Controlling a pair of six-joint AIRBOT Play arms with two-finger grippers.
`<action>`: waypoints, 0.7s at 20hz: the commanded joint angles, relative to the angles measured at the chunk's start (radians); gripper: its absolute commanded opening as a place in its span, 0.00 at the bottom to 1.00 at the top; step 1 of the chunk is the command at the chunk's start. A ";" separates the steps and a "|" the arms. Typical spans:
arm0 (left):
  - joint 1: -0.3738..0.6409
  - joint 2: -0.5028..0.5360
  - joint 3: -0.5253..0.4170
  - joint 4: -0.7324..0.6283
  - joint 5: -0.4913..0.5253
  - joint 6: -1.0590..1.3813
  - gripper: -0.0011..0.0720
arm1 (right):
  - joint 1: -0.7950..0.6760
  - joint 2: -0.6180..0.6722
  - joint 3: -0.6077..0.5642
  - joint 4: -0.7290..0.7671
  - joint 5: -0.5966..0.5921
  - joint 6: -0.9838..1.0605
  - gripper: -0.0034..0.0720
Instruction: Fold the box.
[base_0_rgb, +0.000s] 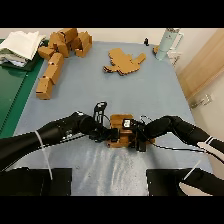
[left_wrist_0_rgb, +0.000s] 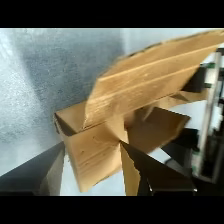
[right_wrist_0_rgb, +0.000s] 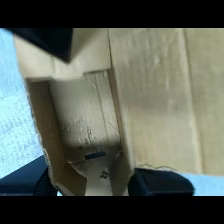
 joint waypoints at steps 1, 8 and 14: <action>-0.059 -0.089 0.115 0.235 -0.140 -0.263 0.74 | 0.000 0.001 0.000 0.000 0.000 0.000 0.67; -0.092 -0.193 0.220 0.327 -0.232 -0.349 0.74 | 0.000 0.001 0.000 0.000 0.000 0.000 0.67; -0.092 -0.270 0.322 0.344 -0.315 -0.354 0.74 | 0.000 0.001 0.000 0.000 0.000 0.000 0.67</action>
